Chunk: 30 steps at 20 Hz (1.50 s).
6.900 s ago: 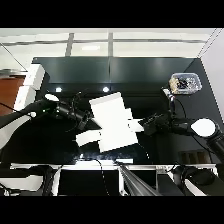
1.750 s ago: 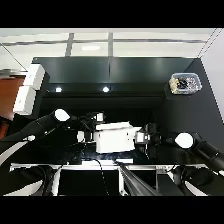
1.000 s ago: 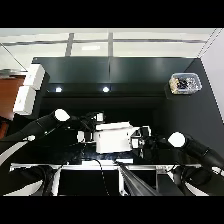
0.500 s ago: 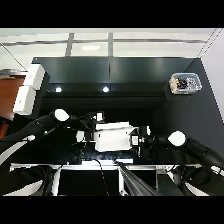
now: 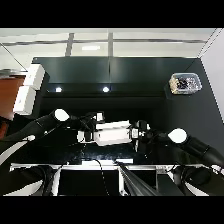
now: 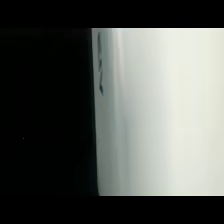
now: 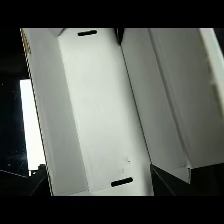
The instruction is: Fold the box and place the chain.
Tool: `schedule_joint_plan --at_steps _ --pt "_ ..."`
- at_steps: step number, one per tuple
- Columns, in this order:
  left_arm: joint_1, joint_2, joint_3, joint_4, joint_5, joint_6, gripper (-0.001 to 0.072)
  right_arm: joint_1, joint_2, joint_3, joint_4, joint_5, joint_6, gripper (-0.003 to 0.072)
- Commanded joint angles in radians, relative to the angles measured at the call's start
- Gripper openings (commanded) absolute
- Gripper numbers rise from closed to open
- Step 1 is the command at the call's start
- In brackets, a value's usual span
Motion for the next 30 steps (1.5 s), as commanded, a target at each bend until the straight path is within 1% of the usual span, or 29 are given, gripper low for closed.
schedule_joint_plan --at_steps 1,4,7,12,16,18,20,26,30 --pt "0.001 0.0 0.001 0.0 0.0 -0.002 0.0033 -0.009 0.0 0.012 0.004 -0.012 0.042 0.0692" --pt "0.001 0.0 0.001 0.0 0.001 -0.018 0.0033 -0.04 0.0 0.021 0.004 -0.008 0.098 0.0694" --pt "0.001 -0.001 0.001 0.0 0.001 -0.019 0.0033 -0.057 0.0 0.063 -0.021 0.066 0.102 0.0694" --pt "0.001 -0.001 0.001 0.0 0.001 -0.019 0.0033 -0.063 0.0 0.077 -0.035 0.064 0.118 0.0694" --pt "0.001 -0.001 0.001 0.0 0.001 -0.019 0.0033 -0.111 0.0 0.077 -0.034 0.066 0.132 0.0693" --pt "0.001 -0.001 0.001 0.0 0.001 -0.019 0.0033 -0.112 0.0 0.077 -0.035 0.071 0.129 0.0692" --pt "0.001 -0.001 0.001 0.0 0.002 -0.019 0.0033 -0.105 0.0 0.077 -0.034 0.112 0.096 0.0692" --pt "-0.002 -0.001 0.001 0.002 0.003 -0.019 0.0033 -0.1 -0.001 0.077 -0.031 0.114 0.089 0.0692" --pt "-0.001 -0.002 0.001 0.032 0.003 -0.019 0.0033 -0.105 -0.023 0.077 -0.031 0.131 0.091 0.0692"
